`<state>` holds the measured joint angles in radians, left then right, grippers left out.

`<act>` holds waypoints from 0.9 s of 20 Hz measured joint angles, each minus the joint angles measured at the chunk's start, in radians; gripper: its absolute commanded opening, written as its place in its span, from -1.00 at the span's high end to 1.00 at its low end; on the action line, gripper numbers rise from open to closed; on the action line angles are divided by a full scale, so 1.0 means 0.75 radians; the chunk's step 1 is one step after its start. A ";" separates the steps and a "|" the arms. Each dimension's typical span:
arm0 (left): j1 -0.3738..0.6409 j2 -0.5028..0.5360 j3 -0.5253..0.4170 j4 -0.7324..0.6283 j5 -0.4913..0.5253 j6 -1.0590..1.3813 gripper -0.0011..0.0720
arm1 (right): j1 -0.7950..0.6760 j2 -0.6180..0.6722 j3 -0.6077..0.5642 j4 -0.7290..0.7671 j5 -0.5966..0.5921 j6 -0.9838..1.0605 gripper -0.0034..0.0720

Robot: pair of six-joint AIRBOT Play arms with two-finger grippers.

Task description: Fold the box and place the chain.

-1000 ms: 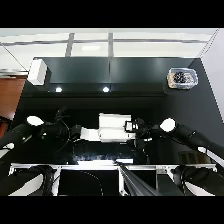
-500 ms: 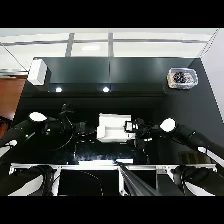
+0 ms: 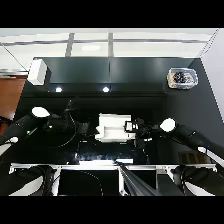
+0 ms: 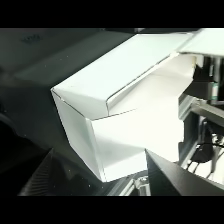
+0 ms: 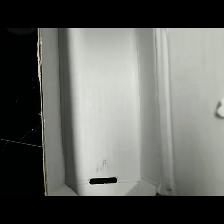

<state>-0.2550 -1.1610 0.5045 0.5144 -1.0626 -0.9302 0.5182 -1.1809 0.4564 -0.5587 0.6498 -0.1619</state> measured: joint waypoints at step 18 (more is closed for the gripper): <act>-0.406 0.000 0.274 0.616 0.109 -0.761 -0.15 | 0.000 0.000 0.000 0.000 0.000 0.000 -0.23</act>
